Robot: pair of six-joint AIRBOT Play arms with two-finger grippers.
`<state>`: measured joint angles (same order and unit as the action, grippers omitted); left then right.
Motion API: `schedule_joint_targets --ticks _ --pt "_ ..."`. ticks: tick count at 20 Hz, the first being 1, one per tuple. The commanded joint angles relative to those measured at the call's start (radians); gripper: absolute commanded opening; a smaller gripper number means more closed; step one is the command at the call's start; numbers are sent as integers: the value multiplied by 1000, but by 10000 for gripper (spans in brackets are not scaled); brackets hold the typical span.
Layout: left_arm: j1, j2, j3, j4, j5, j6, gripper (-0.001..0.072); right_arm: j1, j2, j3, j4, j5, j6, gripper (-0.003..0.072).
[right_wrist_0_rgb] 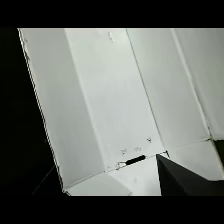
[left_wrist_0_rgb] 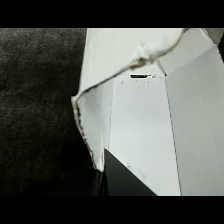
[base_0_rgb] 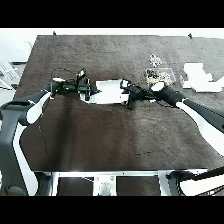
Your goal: Fold the box and place the chain.
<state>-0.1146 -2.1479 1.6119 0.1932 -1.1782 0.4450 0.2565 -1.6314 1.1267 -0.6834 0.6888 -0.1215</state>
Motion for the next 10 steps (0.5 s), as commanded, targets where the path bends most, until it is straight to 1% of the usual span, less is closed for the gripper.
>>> schedule_joint_targets --ticks 1,10 --pt "-1 1 0 0 0 0 19 -3 -1 23 7 -21 -32 672" --pt "-1 1 0 0 0 0 19 -10 -4 28 24 -39 -98 673"
